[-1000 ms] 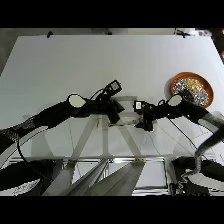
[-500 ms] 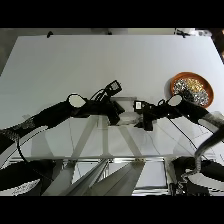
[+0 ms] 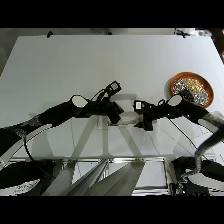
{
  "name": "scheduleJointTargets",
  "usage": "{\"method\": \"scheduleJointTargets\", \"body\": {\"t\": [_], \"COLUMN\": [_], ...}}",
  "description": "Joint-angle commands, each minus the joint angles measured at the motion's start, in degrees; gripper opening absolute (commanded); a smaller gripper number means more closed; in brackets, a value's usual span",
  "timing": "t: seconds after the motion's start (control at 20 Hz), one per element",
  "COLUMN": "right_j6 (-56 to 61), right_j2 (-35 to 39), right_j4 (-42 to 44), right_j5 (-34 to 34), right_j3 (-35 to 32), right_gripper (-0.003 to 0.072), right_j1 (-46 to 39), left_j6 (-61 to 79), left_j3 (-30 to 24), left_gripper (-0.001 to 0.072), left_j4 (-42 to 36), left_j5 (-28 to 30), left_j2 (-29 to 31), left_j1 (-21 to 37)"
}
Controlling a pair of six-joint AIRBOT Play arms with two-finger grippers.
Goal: Fold the box and place the chain.
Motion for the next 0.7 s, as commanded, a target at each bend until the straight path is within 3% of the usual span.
{"method": "scheduleJointTargets", "body": {"t": [0.0,0.35,0.5,0.65], "right_j6": [0.0,0.0,0.0,0.0], "right_j2": [0.0,0.0,0.0,0.0], "right_j4": [0.0,0.0,0.0,0.0], "right_j5": [0.2,0.2,0.2,0.2], "right_j3": [0.0,0.0,0.0,0.0], "right_gripper": [0.057,0.0569,0.0569,0.0569], "right_j1": [0.0,0.0,0.0,0.0], "left_j6": [-0.5,-0.4,-0.4,-3.1], "left_j3": [0.0,0.0,0.0,0.0], "left_gripper": [0.0006,0.0006,0.0006,0.0005], "left_j4": [0.2,0.3,1.4,8.1], "left_j5": [0.2,-1.9,-8.6,-18.8], "left_j2": [-0.3,4.9,8.8,12.7], "left_j1": [0.0,0.8,3.6,7.8]}}
